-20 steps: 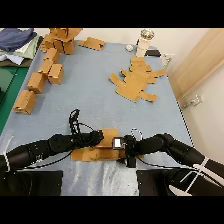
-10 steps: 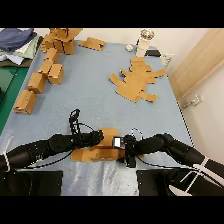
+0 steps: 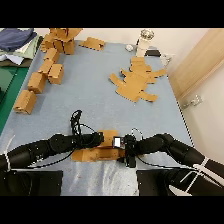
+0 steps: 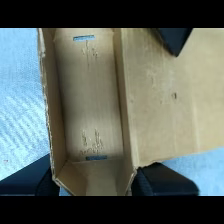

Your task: Fold the box.

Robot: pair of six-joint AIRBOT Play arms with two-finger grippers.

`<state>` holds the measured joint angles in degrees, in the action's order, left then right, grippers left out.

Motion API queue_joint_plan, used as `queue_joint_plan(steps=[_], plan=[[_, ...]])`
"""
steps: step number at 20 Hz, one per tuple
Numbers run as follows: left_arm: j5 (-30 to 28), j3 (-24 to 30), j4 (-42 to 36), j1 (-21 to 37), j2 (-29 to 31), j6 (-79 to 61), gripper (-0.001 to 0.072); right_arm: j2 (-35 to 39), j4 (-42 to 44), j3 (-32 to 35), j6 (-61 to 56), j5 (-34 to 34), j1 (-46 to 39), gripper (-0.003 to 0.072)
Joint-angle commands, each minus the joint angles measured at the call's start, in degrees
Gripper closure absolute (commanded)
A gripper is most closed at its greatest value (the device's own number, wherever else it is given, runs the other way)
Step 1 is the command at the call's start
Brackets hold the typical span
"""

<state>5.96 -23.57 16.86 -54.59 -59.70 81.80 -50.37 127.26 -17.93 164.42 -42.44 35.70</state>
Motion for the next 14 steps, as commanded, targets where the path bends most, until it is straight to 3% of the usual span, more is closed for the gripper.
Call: queue_joint_plan(steps=[1, 6, 8, 12, 14], plan=[[0.2, -0.1, -0.1, 0.0, -0.1, -0.2, 0.0698, 0.0, 0.0, -0.1, 0.0, 0.0, 0.0, 0.0258], [0.7, -0.1, -0.1, 0.0, 0.4, -1.0, 0.0698, 0.0, -0.1, -0.1, 0.0, 0.0, 0.0, 0.0258], [0.4, -0.1, 0.0, 0.2, 3.1, -3.6, 0.0699, 0.0, -0.6, -0.1, 0.0, -0.1, 0.0, 0.0258], [1.3, 0.5, 0.1, 2.6, 17.6, -14.0, 0.0699, 0.0, -0.7, -0.1, 0.0, -0.1, 0.0, 0.0258], [5.0, 3.1, 0.9, 6.0, 26.1, -16.7, 0.0698, 0.0, -0.9, -0.1, 0.0, -0.1, 0.0, 0.0258]])
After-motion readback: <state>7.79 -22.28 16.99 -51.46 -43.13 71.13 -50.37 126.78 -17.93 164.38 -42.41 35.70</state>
